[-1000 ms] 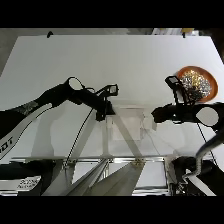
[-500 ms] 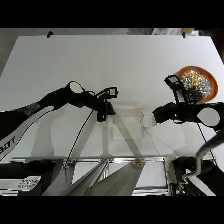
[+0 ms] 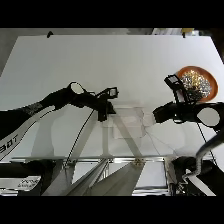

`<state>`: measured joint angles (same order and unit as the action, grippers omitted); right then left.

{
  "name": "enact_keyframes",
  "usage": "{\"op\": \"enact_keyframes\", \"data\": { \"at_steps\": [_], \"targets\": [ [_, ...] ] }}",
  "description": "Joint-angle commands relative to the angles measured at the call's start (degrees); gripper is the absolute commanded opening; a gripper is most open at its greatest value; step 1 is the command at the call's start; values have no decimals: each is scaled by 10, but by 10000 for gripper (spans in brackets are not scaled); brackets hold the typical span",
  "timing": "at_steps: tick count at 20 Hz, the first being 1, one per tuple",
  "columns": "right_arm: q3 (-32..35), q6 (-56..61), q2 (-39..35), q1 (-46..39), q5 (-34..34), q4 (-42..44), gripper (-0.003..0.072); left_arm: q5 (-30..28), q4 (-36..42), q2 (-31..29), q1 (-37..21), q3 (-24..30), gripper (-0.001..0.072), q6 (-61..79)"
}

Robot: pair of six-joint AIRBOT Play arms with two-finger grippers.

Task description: Fold the box and place the chain.

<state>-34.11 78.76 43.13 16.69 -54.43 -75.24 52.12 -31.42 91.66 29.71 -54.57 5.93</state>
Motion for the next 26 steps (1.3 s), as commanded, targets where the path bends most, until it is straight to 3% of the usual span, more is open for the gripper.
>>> {"op": "enact_keyframes", "data": {
  "at_steps": [1,7,11,26],
  "targets": [
    [0,-18,0,0,0,0,298,-3,-2,0,0,0,2,5],
    [0,-32,0,0,0,0,298,-1,-9,-9,0,0,1,5],
    [0,-45,0,0,0,0,298,12,-70,-18,0,-17,0,-2],
    [0,-49,0,0,0,0,297,13,-68,-4,0,-17,7,1]
  ]
}}
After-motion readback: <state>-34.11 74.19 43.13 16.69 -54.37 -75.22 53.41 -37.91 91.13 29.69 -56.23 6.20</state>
